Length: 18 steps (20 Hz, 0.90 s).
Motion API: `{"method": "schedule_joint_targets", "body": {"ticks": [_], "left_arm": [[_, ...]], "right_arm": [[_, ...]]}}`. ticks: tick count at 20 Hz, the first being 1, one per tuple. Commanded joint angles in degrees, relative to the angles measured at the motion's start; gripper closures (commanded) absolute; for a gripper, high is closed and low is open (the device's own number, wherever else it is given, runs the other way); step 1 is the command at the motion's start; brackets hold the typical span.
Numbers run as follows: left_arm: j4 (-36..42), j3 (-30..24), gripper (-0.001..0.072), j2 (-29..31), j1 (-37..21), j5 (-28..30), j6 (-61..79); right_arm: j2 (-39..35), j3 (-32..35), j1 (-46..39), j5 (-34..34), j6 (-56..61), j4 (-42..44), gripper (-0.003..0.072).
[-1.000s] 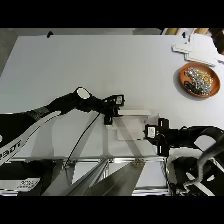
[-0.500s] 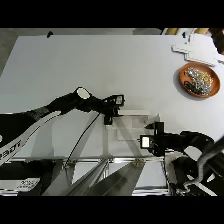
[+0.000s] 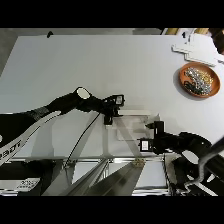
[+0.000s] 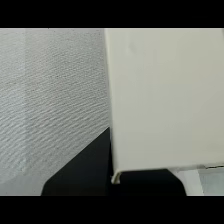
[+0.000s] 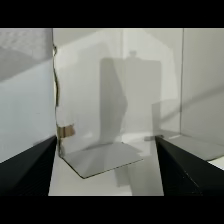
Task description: Fold the box and place the chain.
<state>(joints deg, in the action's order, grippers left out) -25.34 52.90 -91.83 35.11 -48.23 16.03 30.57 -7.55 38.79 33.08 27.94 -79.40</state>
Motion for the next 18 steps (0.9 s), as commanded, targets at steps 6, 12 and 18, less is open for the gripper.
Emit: {"method": "schedule_joint_targets", "body": {"ticks": [6, 12, 18], "left_arm": [[0.0, 0.0, 0.07, 0.0, 0.0, 0.0, 0.0], [0.0, 0.0, 0.07, 0.0, 0.0, 0.0, 0.0], [0.0, 0.0, 0.07, 0.0, 0.0, 0.0, 0.0]], "right_arm": [[-0.2, -1.0, -0.4, -2.1, 0.0, -0.4, 0.0008], [-0.2, -3.7, -9.3, -0.5, -4.5, 9.9, 0.0009], [0.1, -3.7, -19.2, 5.0, -19.6, 24.4, 0.0009]]}}
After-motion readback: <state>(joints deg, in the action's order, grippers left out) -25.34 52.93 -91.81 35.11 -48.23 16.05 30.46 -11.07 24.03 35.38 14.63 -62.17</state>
